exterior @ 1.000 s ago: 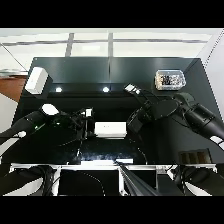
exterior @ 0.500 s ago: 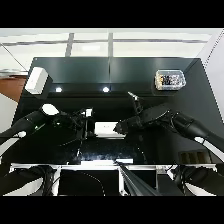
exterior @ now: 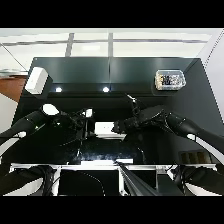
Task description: Fold the box and place the chain.
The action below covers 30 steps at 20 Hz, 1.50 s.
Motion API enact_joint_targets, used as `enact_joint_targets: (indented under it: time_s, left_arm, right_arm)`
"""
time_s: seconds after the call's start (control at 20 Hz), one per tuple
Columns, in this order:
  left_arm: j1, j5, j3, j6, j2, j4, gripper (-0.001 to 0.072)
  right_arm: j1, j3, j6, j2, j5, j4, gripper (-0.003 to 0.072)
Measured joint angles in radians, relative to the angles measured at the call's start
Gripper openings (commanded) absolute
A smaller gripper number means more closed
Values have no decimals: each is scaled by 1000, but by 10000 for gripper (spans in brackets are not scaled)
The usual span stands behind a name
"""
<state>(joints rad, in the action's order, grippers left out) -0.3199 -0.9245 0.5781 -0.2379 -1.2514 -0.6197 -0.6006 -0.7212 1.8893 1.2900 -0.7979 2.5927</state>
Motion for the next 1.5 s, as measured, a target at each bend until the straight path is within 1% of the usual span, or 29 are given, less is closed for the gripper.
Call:
enact_joint_targets:
  time_s: [0.2,0.4,0.45,0.5,0.55,0.7,0.75,1.05,1.15,1.3,1.4,1.5]
  left_arm:
    - [0,2,0,6,0,6,355]
    - [0,1,0,5,0,5,356]
    - [0,1,0,5,0,5,411]
    - [0,1,0,5,0,5,535]
    - [0,2,0,5,0,5,718]
    - [5,12,2,31,19,-8,719]
    - [9,0,3,44,37,-21,719]
    - [47,-9,11,120,215,-65,718]
    - [38,-28,12,141,248,-65,717]
    - [-15,-13,20,156,243,-36,715]
    - [-58,9,42,167,202,-27,715]
    - [-102,24,80,175,140,-19,715]
  right_arm:
    - [30,-5,7,-39,-11,-27,21]
    - [106,-13,7,-145,-81,-32,21]
    - [124,-14,4,-169,-91,-37,21]
    - [142,-14,-1,-190,-112,-46,21]
    - [155,-14,-4,-205,-128,-52,21]
    - [176,-15,-11,-229,-166,-69,21]
    - [180,-15,-13,-234,-167,-71,21]
    - [219,-15,-16,-243,-167,-97,21]
    - [261,-15,-16,-244,-157,-100,21]
    - [339,-15,-19,-245,-151,-105,21]
    - [388,-15,-19,-245,-147,-106,21]
    - [419,-15,-20,-245,-145,-107,21]
